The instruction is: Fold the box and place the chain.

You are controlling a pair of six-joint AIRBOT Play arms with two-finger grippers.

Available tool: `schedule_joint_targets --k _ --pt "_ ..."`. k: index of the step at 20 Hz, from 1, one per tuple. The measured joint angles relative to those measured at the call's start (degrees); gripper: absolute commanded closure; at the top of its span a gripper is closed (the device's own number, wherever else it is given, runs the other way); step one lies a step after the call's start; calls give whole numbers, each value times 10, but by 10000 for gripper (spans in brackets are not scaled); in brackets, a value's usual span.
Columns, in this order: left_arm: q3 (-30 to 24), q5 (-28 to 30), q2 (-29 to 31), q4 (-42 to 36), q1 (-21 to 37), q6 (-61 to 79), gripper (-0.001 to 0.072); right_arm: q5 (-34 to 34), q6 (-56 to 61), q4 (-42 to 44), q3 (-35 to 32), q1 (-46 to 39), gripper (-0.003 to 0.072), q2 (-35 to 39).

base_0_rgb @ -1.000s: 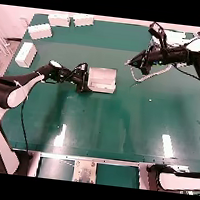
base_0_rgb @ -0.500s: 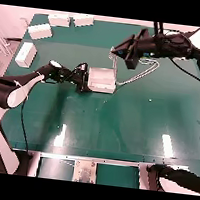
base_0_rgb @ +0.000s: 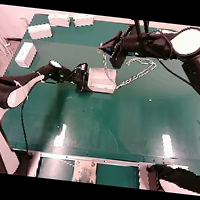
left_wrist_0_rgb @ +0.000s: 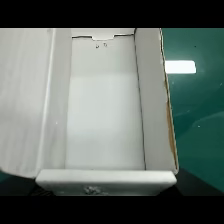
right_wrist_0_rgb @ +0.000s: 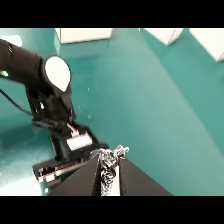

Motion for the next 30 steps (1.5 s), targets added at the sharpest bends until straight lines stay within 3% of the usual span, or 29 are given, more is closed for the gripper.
schedule_joint_targets --k 17,18,19,20,24,30 --pt "0 0 0 0 0 0 460 -40 -12 -9 -80 -11 673 -130" --pt "0 0 0 0 0 0 460 -45 -13 -10 -80 -14 584 -136" --pt "0 0 0 0 0 0 460 -49 -13 -10 -80 -18 241 -141" --pt "0 0 0 0 0 0 460 -53 -15 -10 -80 -22 102 -143" --pt "0 0 0 0 0 0 460 -49 -18 -13 -81 -45 102 -144" --pt "0 0 0 0 0 0 460 16 -73 -14 -86 -116 103 -128"
